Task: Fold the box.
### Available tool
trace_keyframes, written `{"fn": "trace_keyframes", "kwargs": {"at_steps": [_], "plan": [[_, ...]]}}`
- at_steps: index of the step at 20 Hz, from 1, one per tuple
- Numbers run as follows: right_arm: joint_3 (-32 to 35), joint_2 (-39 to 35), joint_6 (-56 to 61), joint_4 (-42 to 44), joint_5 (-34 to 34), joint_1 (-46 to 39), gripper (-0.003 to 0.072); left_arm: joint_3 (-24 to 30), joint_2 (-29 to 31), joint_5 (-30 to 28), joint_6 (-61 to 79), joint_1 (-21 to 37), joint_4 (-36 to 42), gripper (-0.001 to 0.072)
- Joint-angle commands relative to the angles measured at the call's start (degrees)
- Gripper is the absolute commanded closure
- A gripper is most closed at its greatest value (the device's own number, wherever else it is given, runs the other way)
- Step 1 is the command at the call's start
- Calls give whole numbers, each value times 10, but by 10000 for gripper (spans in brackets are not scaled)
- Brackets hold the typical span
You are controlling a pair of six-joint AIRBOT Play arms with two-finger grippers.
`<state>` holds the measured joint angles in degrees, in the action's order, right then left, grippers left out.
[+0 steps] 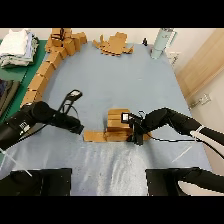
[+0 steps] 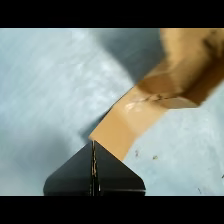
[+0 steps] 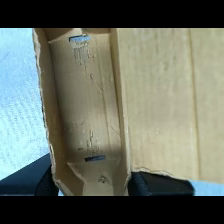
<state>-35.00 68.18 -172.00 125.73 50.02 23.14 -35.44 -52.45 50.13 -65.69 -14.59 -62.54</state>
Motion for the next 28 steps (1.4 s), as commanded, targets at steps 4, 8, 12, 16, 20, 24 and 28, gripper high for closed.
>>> {"fn": "trace_keyframes", "kwargs": {"at_steps": [4, 8, 12, 16, 20, 24, 28], "plan": [[0, 0, 0, 0, 0, 0, 215, 80, -29, 9, -116, 33, 76, 698], [0, 0, 0, 0, 0, 0, 215, 99, -74, -76, -17, -7, 241, 699], [0, 0, 0, 0, 0, 0, 215, 99, -99, -140, 56, -40, 328, 699], [0, 0, 0, 0, 0, 0, 215, 99, -98, -130, 117, -44, 392, 699], [0, 0, 0, 0, 0, 0, 215, 97, -98, -111, 137, -44, 423, 699], [0, 0, 0, 0, 0, 0, 215, 82, -98, -94, 139, -44, 428, 694], [0, 0, 0, 0, 0, 0, 215, 64, -98, -90, 138, -44, 432, 318]]}}
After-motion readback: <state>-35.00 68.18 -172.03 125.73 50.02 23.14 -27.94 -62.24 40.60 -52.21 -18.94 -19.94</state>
